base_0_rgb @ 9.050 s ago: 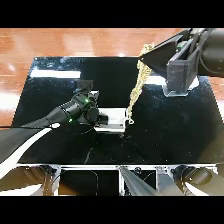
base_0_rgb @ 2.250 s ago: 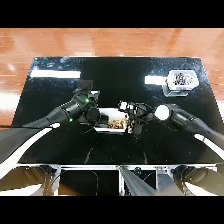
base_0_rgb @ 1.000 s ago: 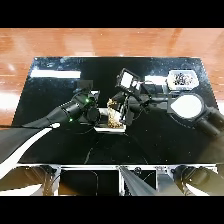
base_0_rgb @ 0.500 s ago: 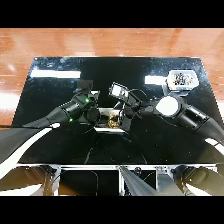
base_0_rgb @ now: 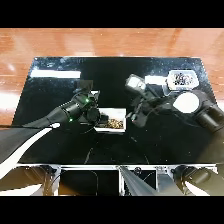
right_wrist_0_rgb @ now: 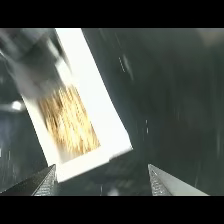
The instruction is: Fold the box and place the chain.
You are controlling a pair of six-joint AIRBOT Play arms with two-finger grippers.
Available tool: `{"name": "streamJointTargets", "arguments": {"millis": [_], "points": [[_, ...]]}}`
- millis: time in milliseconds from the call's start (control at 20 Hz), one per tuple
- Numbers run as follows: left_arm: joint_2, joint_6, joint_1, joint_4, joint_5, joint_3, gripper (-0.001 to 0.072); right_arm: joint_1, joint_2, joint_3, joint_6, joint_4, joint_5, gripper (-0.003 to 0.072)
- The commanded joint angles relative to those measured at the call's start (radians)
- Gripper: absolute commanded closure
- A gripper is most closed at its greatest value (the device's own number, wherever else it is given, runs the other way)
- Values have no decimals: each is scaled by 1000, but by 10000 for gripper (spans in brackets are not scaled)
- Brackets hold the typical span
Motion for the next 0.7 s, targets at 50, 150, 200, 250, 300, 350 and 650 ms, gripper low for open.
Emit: {"name": "streamJointTargets", "arguments": {"millis": [50, 150, 200, 250, 300, 350, 650], "points": [[0, 0, 0, -3, 0, 1, 686, -142, 23, -19, 215, -70, 311, -33], [1, 0, 0, -4, 6, 11, 685, -156, 23, -28, 227, -71, 329, -33], [1, 0, 0, -8, 19, 20, 681, -155, 23, -28, 234, -67, 329, -33], [1, 0, 0, -7, 35, 33, 618, -155, 23, -28, 242, -53, 329, -34], [1, 0, 0, -6, 45, 46, 522, -155, 23, -28, 245, -35, 330, -33], [1, 0, 0, -6, 55, 57, 440, -155, 23, -28, 247, -19, 330, -33], [5, 32, -5, -11, 152, 117, 75, -155, 23, -28, 258, 2, 349, -33]]}}
